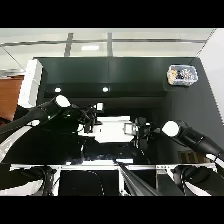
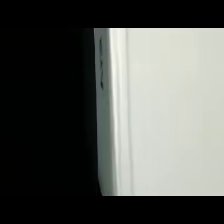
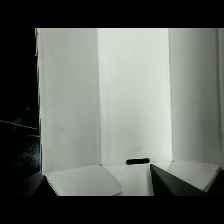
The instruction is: Fold the box and place the chain.
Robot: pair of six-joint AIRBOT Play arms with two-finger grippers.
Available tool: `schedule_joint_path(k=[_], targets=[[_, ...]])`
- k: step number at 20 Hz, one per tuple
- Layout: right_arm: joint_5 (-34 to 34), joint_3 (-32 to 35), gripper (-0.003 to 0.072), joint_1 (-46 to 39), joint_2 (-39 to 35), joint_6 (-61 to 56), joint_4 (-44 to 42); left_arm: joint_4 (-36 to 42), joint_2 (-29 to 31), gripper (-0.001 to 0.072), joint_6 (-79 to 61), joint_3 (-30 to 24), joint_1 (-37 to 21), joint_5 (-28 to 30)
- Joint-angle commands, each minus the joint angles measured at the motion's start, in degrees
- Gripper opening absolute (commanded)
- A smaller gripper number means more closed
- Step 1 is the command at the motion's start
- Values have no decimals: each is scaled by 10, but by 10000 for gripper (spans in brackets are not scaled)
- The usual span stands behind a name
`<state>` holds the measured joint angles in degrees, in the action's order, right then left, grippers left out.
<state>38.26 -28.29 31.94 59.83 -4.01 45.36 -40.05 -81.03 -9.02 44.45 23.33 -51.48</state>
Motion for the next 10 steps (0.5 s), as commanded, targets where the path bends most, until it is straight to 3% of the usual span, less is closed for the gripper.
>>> schedule_joint_path(k=[1,10], targets=[[3,-27,663,-18,0,3,-8,0,0,31,0,0,0,0],[3,-42,663,-61,0,52,-50,0,0,30,0,0,0,0]])
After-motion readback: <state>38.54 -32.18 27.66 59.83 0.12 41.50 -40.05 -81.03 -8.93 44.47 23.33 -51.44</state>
